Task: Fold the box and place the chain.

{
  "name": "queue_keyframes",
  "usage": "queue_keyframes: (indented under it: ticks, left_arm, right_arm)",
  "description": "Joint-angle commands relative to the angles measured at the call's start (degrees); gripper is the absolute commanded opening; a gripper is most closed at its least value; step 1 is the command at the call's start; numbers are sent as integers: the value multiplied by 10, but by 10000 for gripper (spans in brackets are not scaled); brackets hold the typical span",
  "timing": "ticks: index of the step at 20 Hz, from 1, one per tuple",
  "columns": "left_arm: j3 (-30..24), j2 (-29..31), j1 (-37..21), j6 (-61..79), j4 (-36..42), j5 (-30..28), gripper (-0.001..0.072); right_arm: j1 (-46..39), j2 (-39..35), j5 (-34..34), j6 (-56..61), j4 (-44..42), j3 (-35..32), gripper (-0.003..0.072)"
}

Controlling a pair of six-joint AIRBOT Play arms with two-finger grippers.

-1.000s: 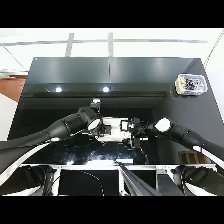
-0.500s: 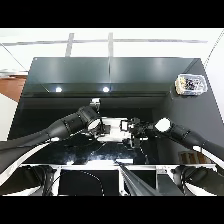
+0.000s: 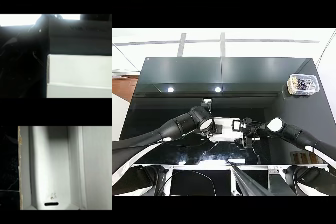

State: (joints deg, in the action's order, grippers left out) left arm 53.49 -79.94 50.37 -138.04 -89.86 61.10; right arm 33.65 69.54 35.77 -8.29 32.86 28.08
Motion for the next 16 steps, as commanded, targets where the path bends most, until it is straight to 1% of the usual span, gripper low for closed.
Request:
queue_keyframes:
  ticks: [1,2,3,4,5,9,11,16]
  left_arm:
    - [1,-1,0,-1,6,-10,32]
    - [1,-1,0,-1,6,-10,36]
    - [1,-1,0,-1,6,-10,75]
    - [1,-1,0,-2,6,-7,190]
    - [1,0,0,-2,6,-3,246]
    - [1,0,0,-2,5,8,253]
    - [1,0,0,-3,3,8,380]
    - [1,0,0,-2,3,7,380]
  right_arm:
    - [1,0,-1,-1,0,0,480]
    - [0,0,-1,-1,0,0,480]
    - [1,0,-1,-1,0,0,480]
    - [1,0,-1,-1,0,0,480]
    - [1,0,-1,-1,0,0,480]
    - [1,0,-1,-1,0,0,480]
    - [1,0,-1,-1,0,0,480]
    - [1,0,-1,-1,0,0,480]
